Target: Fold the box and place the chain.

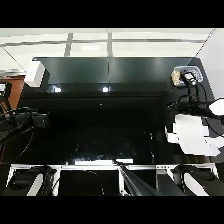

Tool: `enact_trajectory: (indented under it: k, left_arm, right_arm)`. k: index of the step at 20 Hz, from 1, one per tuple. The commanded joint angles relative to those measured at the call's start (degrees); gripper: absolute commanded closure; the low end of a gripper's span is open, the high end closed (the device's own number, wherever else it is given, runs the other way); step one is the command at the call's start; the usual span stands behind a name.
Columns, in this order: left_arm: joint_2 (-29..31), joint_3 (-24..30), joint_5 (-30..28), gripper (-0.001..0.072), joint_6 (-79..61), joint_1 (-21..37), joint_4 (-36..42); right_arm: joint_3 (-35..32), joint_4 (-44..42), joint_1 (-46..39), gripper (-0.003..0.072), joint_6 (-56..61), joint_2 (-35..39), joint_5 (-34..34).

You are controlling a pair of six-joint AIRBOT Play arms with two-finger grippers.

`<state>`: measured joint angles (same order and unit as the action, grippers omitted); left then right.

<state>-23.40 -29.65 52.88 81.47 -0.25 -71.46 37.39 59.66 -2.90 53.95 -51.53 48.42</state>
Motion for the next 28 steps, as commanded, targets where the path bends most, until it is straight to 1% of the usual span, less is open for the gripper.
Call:
enact_trajectory:
  k: [1, 13, 14, 16, 18, 19, 20, 21, 22, 23, 24, 25, 26, 28]
  left_arm:
    - [0.02, 0.02, 0.00, 0.0682, -0.02, -0.02, -0.02]
    - [0.02, 0.02, -0.02, 0.0682, -0.02, -0.02, -0.07]
    - [0.02, 0.02, -0.15, 0.0682, -0.02, -0.02, -0.09]
    - [0.02, 0.02, -0.24, 0.0682, 0.00, -0.02, 0.46]
    - [0.02, 0.02, -0.42, 0.0682, 0.00, -0.02, 1.88]
    - [0.02, 0.02, -1.79, 0.0683, -0.02, -0.13, 1.90]
    - [0.02, 0.04, -3.98, 0.0682, 0.00, -0.15, 1.92]
    - [0.00, 0.04, -5.75, 0.0682, 0.00, -0.17, 1.99]
    - [-0.04, 0.04, -6.60, 0.0682, 0.00, -0.20, 2.14]
    - [-0.39, 0.04, -8.04, 0.0664, 0.00, -0.17, 2.12]
    - [-1.01, 0.04, -8.46, 0.0471, 0.00, -0.15, 2.12]
    - [-2.03, 0.04, -8.04, 0.0142, 0.00, -0.17, 2.12]
    - [-3.19, 0.04, -7.39, 0.0002, 0.11, -0.17, 2.14]
    - [-5.68, 0.04, -5.77, 0.0002, -0.04, -0.15, 2.01]
  right_arm:
    - [-0.02, 0.00, 0.07, 0.0672, 0.02, 0.00, 0.02]
    - [-0.02, -0.17, 0.07, 0.0672, 0.04, 0.00, -0.02]
    - [-0.02, -1.18, 0.11, 0.0672, -0.11, 0.00, -0.42]
    - [-0.02, -4.04, 0.15, 0.0672, -0.35, 0.00, -4.39]
    - [-0.02, -9.86, 0.17, 0.0672, -0.35, 0.00, -4.31]
    - [-0.02, -11.58, 0.33, 0.0671, -0.39, 0.00, -5.90]
    - [-0.02, -12.66, 0.42, 0.0647, -0.15, 0.00, -8.37]
    - [-0.02, -13.22, 0.39, 0.0326, 0.87, 0.00, -10.56]
    - [0.00, -13.03, 0.39, -0.0034, 1.55, 0.00, -11.89]
    - [0.17, -11.98, -0.04, -0.0034, 2.23, 0.00, -12.46]
    - [0.90, -9.05, -1.27, -0.0034, 5.49, -0.02, -12.61]
    - [2.29, -4.07, -3.30, -0.0034, 10.97, -0.09, -12.59]
    - [4.66, 3.67, -6.60, -0.0034, 17.33, -0.37, -12.09]
    - [10.10, 19.10, -15.89, -0.0034, 24.85, -2.08, -8.79]
